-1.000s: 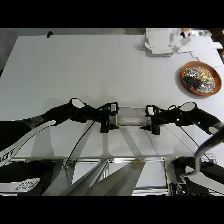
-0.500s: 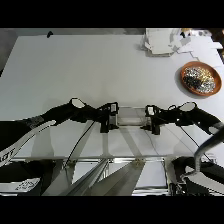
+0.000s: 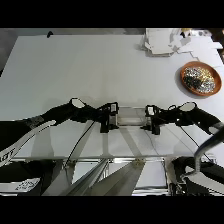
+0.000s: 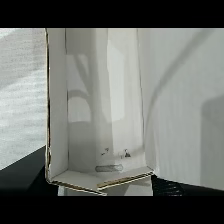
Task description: Fold the box and place the chain.
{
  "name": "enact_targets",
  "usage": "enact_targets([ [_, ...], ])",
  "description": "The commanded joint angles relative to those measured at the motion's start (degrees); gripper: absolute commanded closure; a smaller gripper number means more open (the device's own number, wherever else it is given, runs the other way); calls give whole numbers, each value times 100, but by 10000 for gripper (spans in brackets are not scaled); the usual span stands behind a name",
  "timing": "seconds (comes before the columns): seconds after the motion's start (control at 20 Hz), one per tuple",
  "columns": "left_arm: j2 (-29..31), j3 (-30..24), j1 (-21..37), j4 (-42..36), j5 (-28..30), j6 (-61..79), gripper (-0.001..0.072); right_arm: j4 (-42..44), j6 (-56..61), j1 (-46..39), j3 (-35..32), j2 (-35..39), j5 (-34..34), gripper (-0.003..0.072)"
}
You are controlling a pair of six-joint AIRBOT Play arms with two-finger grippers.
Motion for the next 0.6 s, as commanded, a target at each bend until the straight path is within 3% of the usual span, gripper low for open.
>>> enact_targets([
  [0.0, -4, -2, -2, 2, 0, 0, 558, 87, -15, 4, 2, 0, -114, 230],
  [0.45, -4, -2, -2, 2, 0, 0, 558, 116, -13, 4, 2, 0, -116, 231],
  [0.5, -4, -2, -2, 2, 0, 0, 558, 118, 26, 4, 0, 0, -59, 200],
  [0.55, -4, -2, -2, 2, 0, 0, 558, 118, 120, 4, 2, 0, 11, 20],
])
